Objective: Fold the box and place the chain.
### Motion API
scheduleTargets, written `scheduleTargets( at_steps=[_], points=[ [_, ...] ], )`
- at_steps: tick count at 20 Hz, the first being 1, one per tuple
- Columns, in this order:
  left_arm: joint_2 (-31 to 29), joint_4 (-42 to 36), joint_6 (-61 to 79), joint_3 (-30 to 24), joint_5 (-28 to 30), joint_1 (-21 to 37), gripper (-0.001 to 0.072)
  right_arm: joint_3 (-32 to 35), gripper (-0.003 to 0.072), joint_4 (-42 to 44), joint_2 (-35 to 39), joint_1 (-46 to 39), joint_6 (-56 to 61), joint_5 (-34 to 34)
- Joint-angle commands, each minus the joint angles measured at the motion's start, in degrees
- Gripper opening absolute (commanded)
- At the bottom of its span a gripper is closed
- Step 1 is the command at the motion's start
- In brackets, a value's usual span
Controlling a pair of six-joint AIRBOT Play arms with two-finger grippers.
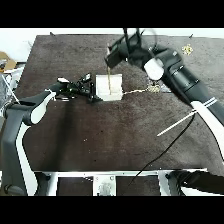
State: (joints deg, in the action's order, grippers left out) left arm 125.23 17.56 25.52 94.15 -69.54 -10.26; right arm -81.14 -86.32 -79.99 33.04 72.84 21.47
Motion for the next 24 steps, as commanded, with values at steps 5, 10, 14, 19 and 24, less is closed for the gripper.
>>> scheduleTargets(
  at_steps=[5,10,14,19,24],
  points=[
    [0.02,0.00,0.00,0.00,0.02,0.02,0.0412,11.98,0.0265,0.11,-6.56,-1.46,5.49,-5.20],
    [0.02,0.00,0.00,0.00,0.02,0.02,0.0412,12.48,0.0266,0.68,-2.64,-10.29,16.61,8.20],
    [0.02,0.00,0.00,0.00,0.02,0.02,0.0412,19.98,0.0266,2.51,-1.92,-22.80,25.00,9.49],
    [0.02,0.00,0.00,0.00,0.02,0.02,0.0412,23.67,0.0291,16.61,-8.85,-29.53,24.44,-3.65],
    [0.02,0.00,0.00,0.00,0.00,0.02,0.0412,22.45,0.0341,22.77,-14.12,-28.92,24.46,-9.92]
  ],
)
